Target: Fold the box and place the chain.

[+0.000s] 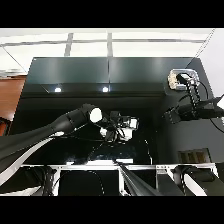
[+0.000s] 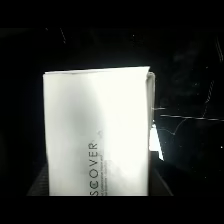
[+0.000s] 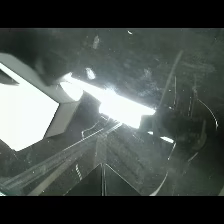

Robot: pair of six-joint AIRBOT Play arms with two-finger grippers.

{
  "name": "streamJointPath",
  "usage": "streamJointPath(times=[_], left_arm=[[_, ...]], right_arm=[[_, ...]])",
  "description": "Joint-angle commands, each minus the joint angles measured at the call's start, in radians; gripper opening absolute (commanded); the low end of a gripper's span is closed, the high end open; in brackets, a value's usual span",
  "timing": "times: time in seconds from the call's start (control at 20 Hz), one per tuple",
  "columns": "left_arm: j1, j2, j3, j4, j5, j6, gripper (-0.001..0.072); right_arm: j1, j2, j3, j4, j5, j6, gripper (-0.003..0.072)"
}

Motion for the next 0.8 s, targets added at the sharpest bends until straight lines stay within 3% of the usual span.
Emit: streamJointPath(times=[0.0,0.15,0.25,0.5,0.65,0.75], left_arm=[[-0.012,0.007,0.0,0.105,-0.027,-0.079,0.0252],[0.044,0.071,0.002,0.17,-0.025,-0.195,0.024],[0.141,0.117,0.003,0.259,-0.027,-0.311,0.024],[0.567,0.13,0.056,0.388,-0.024,-0.613,0.024],[0.835,0.041,0.19,0.389,-0.026,-0.814,0.024],[0.982,-0.068,0.339,0.388,-0.047,-0.903,0.024]], right_arm=[[0.0,0.001,0.0,0.0,-0.014,0.002,0.0016],[0.0,0.001,0.0,0.0,-0.02,0.005,0.0016],[0.0,0.001,0.0,0.0,-0.026,0.006,0.0016],[0.0,0.001,0.0,0.001,-0.031,0.034,0.0016],[0.0,0.001,0.0,0.002,-0.031,0.043,0.0016],[0.0,0.001,0.0,0.01,-0.03,0.044,0.0016]])
